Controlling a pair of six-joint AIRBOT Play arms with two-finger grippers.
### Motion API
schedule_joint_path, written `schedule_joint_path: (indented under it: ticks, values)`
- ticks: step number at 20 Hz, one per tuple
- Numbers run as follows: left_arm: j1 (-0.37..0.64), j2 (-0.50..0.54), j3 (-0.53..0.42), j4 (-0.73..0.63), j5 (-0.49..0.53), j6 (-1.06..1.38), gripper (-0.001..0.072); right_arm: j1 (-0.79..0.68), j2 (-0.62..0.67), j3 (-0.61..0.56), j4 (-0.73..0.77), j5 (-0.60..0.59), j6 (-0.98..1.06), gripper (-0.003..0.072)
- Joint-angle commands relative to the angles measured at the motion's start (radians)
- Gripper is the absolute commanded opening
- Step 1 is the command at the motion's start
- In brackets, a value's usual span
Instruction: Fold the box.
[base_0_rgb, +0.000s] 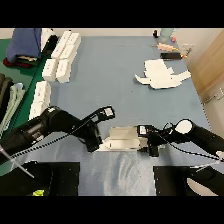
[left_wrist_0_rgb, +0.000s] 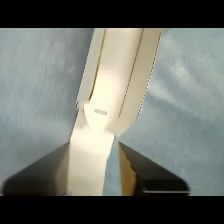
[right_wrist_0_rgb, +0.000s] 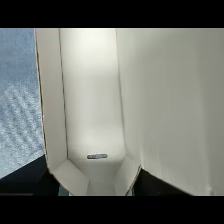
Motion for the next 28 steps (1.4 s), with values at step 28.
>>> schedule_joint_path:
  ticks: [28]
  values:
    - [0.059,-0.427,0.013,-0.580,0.372,-0.562,0.0016,0.000,0.000,0.000,0.000,0.000,0.000,0.0528]
